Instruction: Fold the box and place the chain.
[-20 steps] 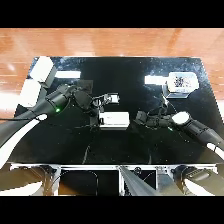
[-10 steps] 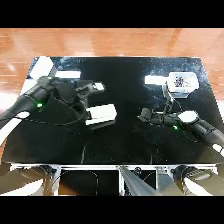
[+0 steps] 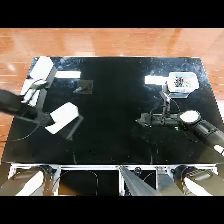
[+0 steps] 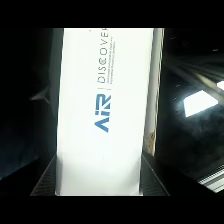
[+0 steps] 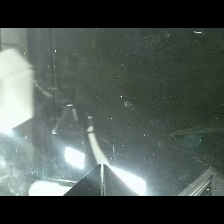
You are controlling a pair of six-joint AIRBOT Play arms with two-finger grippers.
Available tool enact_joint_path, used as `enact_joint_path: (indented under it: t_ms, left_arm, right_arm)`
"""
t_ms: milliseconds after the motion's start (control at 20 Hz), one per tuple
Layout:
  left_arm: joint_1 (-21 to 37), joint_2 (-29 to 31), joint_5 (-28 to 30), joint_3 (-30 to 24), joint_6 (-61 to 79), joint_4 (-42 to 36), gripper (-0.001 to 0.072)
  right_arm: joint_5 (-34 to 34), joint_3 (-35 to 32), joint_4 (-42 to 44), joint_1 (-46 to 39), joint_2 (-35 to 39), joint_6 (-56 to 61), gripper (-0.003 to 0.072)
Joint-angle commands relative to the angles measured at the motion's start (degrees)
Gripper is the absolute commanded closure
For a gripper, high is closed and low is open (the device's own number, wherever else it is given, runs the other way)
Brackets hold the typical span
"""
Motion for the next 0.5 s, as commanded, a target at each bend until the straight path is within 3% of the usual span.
enact_joint_path:
  t_ms: [0,300,450]
  left_arm:
    - [14.1,3.4,3.0,-2.3,-1.6,0.5,0.0686]
    - [31.1,3.3,0.1,-2.3,1.4,4.4,0.0684]
    - [36.4,3.3,-3.0,-2.4,4.3,3.2,0.0684]
  right_arm:
    - [0.8,0.0,0.0,0.0,0.0,-2.9,0.0653]
    - [0.8,0.0,0.7,0.0,0.0,-3.2,0.0653]
    - [0.8,0.0,2.1,0.0,0.0,-3.1,0.0653]
